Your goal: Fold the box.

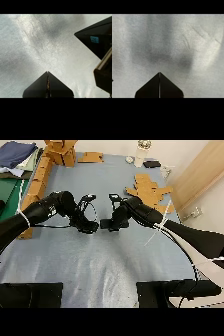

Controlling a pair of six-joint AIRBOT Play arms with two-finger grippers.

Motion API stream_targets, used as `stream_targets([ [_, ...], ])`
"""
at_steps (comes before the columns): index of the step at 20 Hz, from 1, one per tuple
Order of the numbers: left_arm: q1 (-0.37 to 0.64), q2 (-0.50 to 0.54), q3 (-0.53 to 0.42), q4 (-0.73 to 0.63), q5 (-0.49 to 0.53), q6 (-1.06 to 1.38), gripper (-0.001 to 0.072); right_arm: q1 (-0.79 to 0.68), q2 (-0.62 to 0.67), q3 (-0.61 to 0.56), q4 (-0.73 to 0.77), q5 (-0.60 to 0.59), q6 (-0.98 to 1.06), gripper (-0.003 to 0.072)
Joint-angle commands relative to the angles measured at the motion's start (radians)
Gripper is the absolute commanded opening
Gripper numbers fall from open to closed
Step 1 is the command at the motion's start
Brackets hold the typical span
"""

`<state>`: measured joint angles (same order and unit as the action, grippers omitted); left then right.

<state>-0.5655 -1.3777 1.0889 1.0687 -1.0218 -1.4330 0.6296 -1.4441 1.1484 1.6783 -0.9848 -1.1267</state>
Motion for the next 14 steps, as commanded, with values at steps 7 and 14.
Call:
stream_targets([
  [7,-0.001,0.0,0.001,0.0,0.0,0.0,0.0012,-0.004,-0.001,0.005,0.035,0.018,-0.002,0.0006],
  [14,0.0,0.0,0.001,0.0,0.0,0.0,0.0013,-0.547,-0.027,0.264,-0.047,-0.129,-0.203,0.0069],
])
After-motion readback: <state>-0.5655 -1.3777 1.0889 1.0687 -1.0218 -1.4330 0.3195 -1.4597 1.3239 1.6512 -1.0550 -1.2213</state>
